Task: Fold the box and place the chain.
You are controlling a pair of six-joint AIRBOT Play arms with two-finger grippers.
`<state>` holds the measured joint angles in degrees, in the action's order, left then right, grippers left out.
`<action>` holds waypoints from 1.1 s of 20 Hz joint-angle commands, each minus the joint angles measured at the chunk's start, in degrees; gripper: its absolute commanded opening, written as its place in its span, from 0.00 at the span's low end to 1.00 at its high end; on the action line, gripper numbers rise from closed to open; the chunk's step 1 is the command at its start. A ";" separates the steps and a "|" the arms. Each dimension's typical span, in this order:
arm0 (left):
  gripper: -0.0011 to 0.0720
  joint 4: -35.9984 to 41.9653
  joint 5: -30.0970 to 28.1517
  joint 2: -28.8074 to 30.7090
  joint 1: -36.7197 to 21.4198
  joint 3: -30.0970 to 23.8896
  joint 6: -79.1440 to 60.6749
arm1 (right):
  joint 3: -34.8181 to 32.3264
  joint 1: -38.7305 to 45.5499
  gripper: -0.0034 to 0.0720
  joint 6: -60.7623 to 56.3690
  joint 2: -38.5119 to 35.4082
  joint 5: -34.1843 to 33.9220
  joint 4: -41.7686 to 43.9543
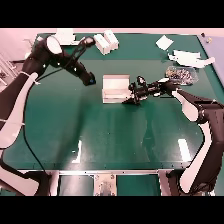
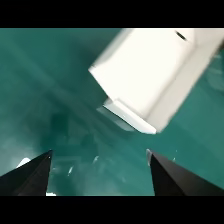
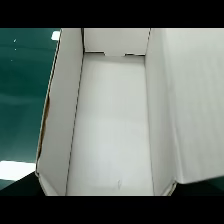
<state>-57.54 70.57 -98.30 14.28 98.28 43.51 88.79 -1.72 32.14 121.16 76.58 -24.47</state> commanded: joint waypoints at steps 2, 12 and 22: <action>0.98 10.14 -6.73 0.07 -1.36 -11.19 -22.82 | 0.02 0.04 0.77 0.00 -0.02 -0.02 0.02; 0.98 16.37 -16.81 -0.07 -1.40 -15.85 -36.35 | 0.02 0.04 0.77 0.00 -0.02 -0.02 0.04; 0.98 32.68 -5.81 -7.06 -5.29 -17.33 -57.11 | 0.02 0.04 0.77 0.00 -0.02 -0.02 0.02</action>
<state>-28.88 63.44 -103.37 9.37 81.03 -8.71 88.79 -1.72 32.16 121.19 76.55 -24.45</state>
